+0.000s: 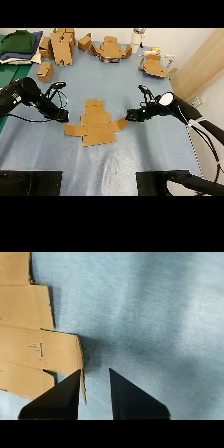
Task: Fold the box.
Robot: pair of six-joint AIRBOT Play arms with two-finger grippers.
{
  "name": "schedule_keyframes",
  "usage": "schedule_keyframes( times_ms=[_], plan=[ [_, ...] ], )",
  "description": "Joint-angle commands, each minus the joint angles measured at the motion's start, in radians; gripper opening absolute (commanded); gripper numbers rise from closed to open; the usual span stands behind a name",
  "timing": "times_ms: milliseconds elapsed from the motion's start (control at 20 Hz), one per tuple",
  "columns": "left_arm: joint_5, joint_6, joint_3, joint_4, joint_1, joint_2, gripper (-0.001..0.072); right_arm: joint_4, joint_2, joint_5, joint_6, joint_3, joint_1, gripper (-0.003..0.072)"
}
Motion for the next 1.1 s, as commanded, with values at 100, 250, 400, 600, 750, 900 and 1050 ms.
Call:
schedule_keyframes(
  times_ms=[100,250,400,600,750,900,1050],
  plan=[
    [-0.004,0.04,0.0,-0.069,0.001,0.0,0.0471,0.045,-0.072,0.112,-0.038,0.054,0.011,0.029],
    [-0.004,0.091,0.0,-0.138,0.001,-0.001,0.0471,0.05,-0.088,0.111,-0.037,0.054,0.018,0.029],
    [-0.003,0.106,0.0,-0.163,0.001,-0.007,0.0472,0.101,-0.151,0.105,-0.063,0.055,0.045,0.0289],
    [-0.005,0.146,0.0,-0.217,0.002,-0.065,0.0473,0.161,-0.218,0.055,-0.15,0.055,0.096,0.0079],
    [-0.002,0.206,0.001,-0.284,0.002,-0.111,0.0473,0.166,-0.196,0.07,-0.198,0.055,0.103,0.0],
    [0.042,0.248,0.002,-0.294,0.008,-0.13,0.0475,0.165,-0.097,0.073,-0.224,0.047,0.118,-0.0001],
    [0.113,0.249,0.002,-0.32,0.063,-0.13,0.0549,0.136,0.043,-0.032,-0.225,-0.024,0.169,0.0]
  ],
)
